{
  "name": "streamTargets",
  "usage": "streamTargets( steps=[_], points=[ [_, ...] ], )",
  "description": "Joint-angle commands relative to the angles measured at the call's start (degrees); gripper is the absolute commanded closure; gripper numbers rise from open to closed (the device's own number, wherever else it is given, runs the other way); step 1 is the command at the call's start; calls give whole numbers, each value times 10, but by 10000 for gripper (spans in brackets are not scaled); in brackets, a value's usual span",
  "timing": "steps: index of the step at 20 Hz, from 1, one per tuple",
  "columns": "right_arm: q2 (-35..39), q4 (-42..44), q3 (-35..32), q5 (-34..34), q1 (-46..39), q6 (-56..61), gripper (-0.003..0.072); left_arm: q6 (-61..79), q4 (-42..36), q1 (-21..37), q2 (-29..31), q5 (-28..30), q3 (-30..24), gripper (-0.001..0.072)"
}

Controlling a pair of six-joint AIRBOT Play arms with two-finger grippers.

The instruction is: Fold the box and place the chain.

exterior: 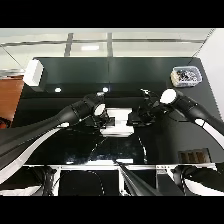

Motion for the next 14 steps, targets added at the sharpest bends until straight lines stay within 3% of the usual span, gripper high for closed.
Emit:
streamTargets(
  steps=[1,10,14],
  points=[
    [0,-98,21,-33,56,138,284,0,1,0,0,0,0,682],
    [-5,-259,26,-50,141,340,285,0,1,0,0,0,0,682],
    [-26,-277,26,-50,160,366,329,0,1,0,0,0,0,683]
  ],
)
